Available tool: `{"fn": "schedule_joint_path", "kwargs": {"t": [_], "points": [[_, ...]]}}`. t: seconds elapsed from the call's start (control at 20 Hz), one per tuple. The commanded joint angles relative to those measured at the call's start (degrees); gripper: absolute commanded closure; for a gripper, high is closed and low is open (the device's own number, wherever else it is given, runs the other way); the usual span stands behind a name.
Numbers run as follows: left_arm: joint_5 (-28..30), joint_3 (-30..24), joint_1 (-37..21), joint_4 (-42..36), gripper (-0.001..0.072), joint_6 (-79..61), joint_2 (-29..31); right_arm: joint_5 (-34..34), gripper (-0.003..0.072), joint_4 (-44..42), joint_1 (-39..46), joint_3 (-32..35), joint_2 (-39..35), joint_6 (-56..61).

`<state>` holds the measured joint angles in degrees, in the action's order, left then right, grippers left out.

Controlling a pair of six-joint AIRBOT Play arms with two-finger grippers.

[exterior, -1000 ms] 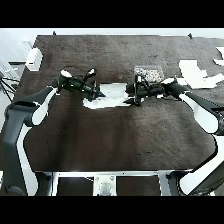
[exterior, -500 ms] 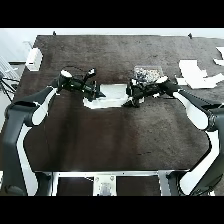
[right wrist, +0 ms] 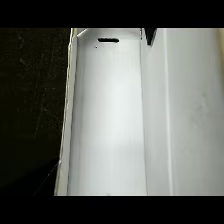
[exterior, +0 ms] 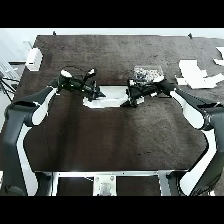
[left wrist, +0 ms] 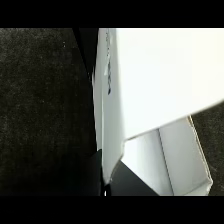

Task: Fold the box and place the chain.

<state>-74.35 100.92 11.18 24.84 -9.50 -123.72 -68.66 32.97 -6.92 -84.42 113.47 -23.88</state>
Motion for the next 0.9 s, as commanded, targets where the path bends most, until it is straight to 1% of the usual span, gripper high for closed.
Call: {"fn": "schedule_joint_path", "kwargs": {"t": [0.0, 0.4, 0.55, 0.85], "points": [[0.02, 0.04, 0.02, 0.0, 0.0689, 0.02, 0.04, -0.2, 0.0064, 0.07, -0.02, -0.15, 0.66, -0.33], [0.0, 0.04, 0.02, 0.0, 0.0689, 0.02, 0.02, -0.37, 0.0064, -1.22, 1.11, -0.74, 1.57, -0.42], [0.0, 0.04, 0.02, 0.0, 0.0688, 0.02, 0.04, -1.49, 0.0064, -2.97, 1.9, -1.29, 2.43, -0.61], [0.02, 0.04, 0.02, 0.0, 0.0689, 0.02, 0.04, -2.56, 0.0065, -3.15, 2.58, -1.51, 2.8, -0.83]]}}
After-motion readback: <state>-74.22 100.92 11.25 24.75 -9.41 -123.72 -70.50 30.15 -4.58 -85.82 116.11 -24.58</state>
